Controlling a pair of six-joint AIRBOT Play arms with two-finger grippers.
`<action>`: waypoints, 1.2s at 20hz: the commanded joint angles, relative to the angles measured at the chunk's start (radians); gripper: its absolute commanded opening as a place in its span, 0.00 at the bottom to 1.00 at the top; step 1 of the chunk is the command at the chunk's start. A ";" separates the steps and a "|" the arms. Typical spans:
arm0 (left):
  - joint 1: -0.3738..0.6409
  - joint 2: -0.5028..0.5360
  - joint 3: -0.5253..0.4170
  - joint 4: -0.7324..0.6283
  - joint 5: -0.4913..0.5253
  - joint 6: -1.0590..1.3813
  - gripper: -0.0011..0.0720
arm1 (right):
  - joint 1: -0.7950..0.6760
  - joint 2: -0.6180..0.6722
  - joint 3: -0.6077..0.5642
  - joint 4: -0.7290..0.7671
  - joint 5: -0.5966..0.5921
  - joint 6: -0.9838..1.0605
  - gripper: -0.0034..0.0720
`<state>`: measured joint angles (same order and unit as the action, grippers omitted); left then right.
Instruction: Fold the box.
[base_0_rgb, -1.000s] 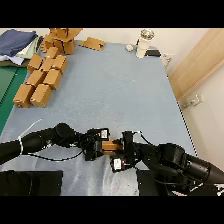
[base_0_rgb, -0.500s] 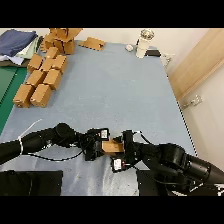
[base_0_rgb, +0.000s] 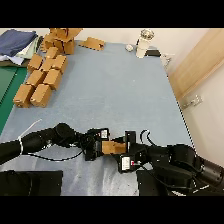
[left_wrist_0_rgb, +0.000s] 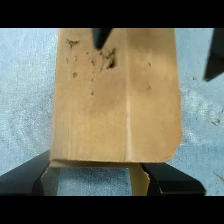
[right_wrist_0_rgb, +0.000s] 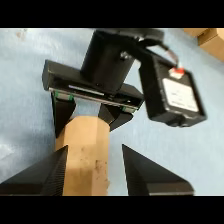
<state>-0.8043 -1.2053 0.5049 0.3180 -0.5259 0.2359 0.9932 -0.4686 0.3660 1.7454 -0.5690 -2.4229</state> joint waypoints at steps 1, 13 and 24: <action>0.000 -0.001 0.001 0.000 0.000 0.000 0.72 | -0.002 0.027 0.005 0.027 -0.015 0.018 0.74; 0.000 -0.001 0.001 0.000 0.000 0.000 0.72 | -0.009 -0.118 0.005 -0.021 -0.011 0.017 0.74; 0.000 -0.001 0.001 0.000 0.000 0.000 0.72 | 0.003 -0.135 0.021 -0.014 -0.005 0.018 0.74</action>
<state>-0.8043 -1.2053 0.5049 0.3180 -0.5259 0.2359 0.9871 -0.6102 0.3794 1.6863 -0.5636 -2.4058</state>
